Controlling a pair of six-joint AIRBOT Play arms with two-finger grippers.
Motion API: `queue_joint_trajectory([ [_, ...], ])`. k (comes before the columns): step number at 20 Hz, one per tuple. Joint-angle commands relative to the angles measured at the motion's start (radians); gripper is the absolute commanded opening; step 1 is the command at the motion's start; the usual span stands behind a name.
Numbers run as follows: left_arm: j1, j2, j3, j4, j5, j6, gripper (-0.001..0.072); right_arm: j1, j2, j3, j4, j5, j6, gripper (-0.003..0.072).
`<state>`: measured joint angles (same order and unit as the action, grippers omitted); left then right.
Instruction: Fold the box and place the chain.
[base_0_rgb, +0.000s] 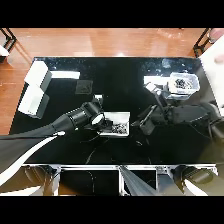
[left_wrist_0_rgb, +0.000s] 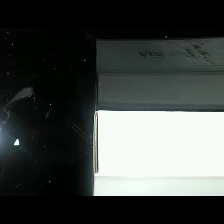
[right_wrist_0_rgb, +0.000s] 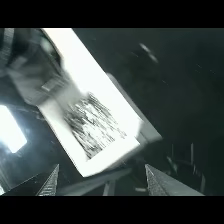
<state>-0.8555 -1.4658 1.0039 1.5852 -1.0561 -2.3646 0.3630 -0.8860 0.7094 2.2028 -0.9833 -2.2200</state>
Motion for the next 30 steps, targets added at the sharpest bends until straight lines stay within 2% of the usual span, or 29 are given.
queue_joint_trajectory([
  [1, 0.000, 0.000, 0.005, -0.001, 0.012, -0.032, 0.0023, -0.105, 0.027, 0.001, -0.020, -0.114, 0.019, 0.0610],
  [6, 0.000, 0.000, 0.034, 0.000, -0.001, -0.021, 0.0037, -0.109, 0.027, 0.001, -0.019, -0.121, 0.041, 0.0611],
  [7, 0.000, 0.000, 0.047, 0.000, -0.015, -0.020, 0.0144, -0.109, 0.027, 0.001, -0.019, -0.121, 0.047, 0.0612],
  [9, 0.000, 0.001, 0.082, 0.002, -0.061, -0.014, 0.0511, -0.109, 0.027, 0.001, -0.020, -0.121, 0.055, 0.0613],
  [10, 0.000, 0.001, 0.101, 0.004, -0.092, -0.005, 0.0578, -0.109, 0.027, 0.001, -0.021, -0.122, 0.061, 0.0614],
  [13, -0.001, 0.008, 0.161, 0.004, -0.214, 0.078, 0.0579, -0.109, 0.027, 0.001, -0.023, -0.125, 0.072, 0.0614],
  [16, -0.015, 0.080, 0.173, 0.014, -0.317, 0.209, 0.0579, -0.110, 0.028, 0.001, -0.023, -0.125, 0.104, 0.0612],
  [19, -0.025, 0.176, 0.159, 0.023, -0.325, 0.244, 0.0579, -0.109, 0.028, 0.001, -0.023, -0.124, 0.112, 0.0613],
  [20, -0.026, 0.207, 0.151, 0.026, -0.325, 0.252, 0.0605, -0.109, 0.028, 0.001, -0.019, -0.130, 0.114, 0.0710],
  [21, -0.026, 0.244, 0.135, 0.026, -0.324, 0.273, 0.0635, -0.109, 0.028, 0.001, -0.019, -0.145, 0.116, 0.0708],
  [25, -0.003, 0.408, 0.040, 0.025, -0.292, 0.349, 0.0635, -0.109, 0.027, 0.011, -0.032, -0.157, 0.195, 0.0707],
  [28, 0.089, 0.526, -0.049, -0.022, -0.235, 0.408, 0.0635, -0.093, 0.010, 0.126, -0.056, -0.117, 0.308, 0.0706],
  [30, 0.191, 0.539, -0.085, -0.092, -0.202, 0.468, 0.0634, -0.045, -0.069, 0.271, -0.097, -0.117, 0.345, 0.0706],
])
